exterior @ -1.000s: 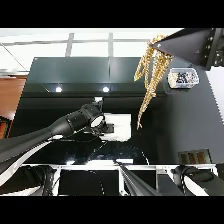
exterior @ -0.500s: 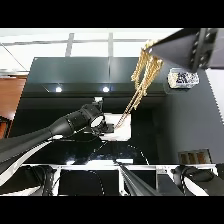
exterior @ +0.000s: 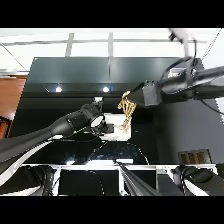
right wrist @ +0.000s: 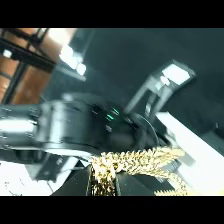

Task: Fold the box and place the chain.

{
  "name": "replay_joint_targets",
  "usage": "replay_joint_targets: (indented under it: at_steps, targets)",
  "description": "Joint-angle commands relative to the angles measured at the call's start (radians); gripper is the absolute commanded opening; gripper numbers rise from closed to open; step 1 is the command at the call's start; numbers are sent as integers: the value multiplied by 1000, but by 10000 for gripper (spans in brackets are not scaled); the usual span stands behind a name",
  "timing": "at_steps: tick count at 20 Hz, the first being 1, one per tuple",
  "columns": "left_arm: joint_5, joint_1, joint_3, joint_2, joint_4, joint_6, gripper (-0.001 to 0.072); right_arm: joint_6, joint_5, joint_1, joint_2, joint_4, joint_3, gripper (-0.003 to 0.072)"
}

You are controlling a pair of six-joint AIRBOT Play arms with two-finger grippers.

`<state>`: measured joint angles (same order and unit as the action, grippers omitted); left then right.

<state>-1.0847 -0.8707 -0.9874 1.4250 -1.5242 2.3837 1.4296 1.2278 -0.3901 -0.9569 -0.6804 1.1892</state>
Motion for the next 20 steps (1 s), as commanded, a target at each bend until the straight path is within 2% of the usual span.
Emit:
replay_joint_targets:
  at_steps: [1, 8, 11, 13, 15, 18, 20]
  targets:
    - [2, 0, 0, 0, 3, 0, 25, 2, -29, -10, -1, -19, -87, 14]
    - [2, 0, 0, 0, 18, 0, 25, 2, -11, -17, 0, -79, -167, 14]
    - [3, 1, 0, 0, 17, 0, 25, -32, 82, 0, 22, -207, -168, 15]
    - [3, 0, 0, 0, 18, 0, 25, -31, 112, -2, 30, -228, -174, 14]
    - [2, 0, 0, 0, 18, 0, 25, -32, 47, -21, 29, -160, -212, 14]
    - [2, 0, 0, 0, 18, 0, 25, -55, -165, -79, 19, -81, -296, 14]
    - [2, 0, 0, 0, 19, 0, 25, -66, -237, -114, -8, -37, -314, 14]
